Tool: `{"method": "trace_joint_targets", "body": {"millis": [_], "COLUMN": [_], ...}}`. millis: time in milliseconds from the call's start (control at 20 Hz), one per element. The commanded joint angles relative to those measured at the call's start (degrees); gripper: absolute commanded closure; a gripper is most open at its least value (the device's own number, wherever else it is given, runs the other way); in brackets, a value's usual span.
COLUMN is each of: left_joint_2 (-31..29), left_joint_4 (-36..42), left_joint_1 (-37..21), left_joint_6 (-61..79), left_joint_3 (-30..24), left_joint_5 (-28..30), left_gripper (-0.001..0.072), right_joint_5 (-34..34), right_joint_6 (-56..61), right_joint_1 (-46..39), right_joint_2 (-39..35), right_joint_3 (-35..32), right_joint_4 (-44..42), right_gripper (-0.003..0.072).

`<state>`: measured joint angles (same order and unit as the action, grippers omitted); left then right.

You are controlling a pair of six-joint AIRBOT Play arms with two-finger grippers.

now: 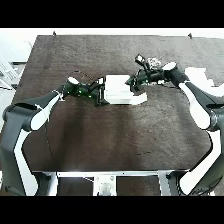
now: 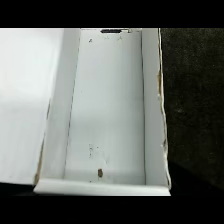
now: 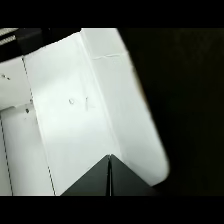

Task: Fold the box and place the chain.

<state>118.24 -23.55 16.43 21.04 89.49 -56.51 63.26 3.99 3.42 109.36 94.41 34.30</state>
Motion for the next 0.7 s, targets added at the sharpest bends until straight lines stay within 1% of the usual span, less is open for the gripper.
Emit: {"method": "trace_joint_targets", "body": {"millis": [0, 150, 200, 250, 300, 350, 500, 650], "left_joint_2": [0.02, 0.02, 0.02, 0.02, 0.02, 0.02, 0.02, 0.02], "left_joint_4": [0.00, 0.00, 0.00, 0.00, 0.00, 0.00, 0.00, 0.00], "left_joint_1": [-0.02, -0.02, -0.02, -0.02, -0.02, -0.02, -0.02, -0.02], "left_joint_6": [0.02, 0.02, 0.02, 0.02, 0.02, 0.02, 0.02, 0.02], "left_joint_3": [-0.02, -0.02, -0.02, -0.02, -0.02, -0.02, -0.02, -0.02], "left_joint_5": [0.07, 0.09, 0.07, 0.07, 0.07, 0.04, 0.07, 0.07], "left_gripper": [0.0090, 0.0090, 0.0090, 0.0090, 0.0090, 0.0090, 0.0090, 0.0090], "right_joint_5": [0.37, 0.42, 0.81, 1.31, 1.46, 1.38, 1.20, 1.20], "right_joint_6": [-0.15, -0.15, -0.13, -0.13, -0.15, -1.07, -5.16, -5.75], "right_joint_1": [0.02, 0.02, -0.02, -0.17, -0.39, -0.72, -1.20, -1.14], "right_joint_2": [-6.12, -13.42, -14.75, -15.04, -14.97, -14.73, -13.22, -10.88], "right_joint_3": [-0.24, -4.70, -6.12, -6.99, -8.09, -9.38, -12.48, -12.90], "right_joint_4": [4.37, 12.63, 16.17, 18.60, 20.17, 21.33, 21.29, 21.20], "right_gripper": [0.0679, 0.0674, 0.0474, 0.0083, 0.0020, 0.0020, 0.0020, 0.0020]}}
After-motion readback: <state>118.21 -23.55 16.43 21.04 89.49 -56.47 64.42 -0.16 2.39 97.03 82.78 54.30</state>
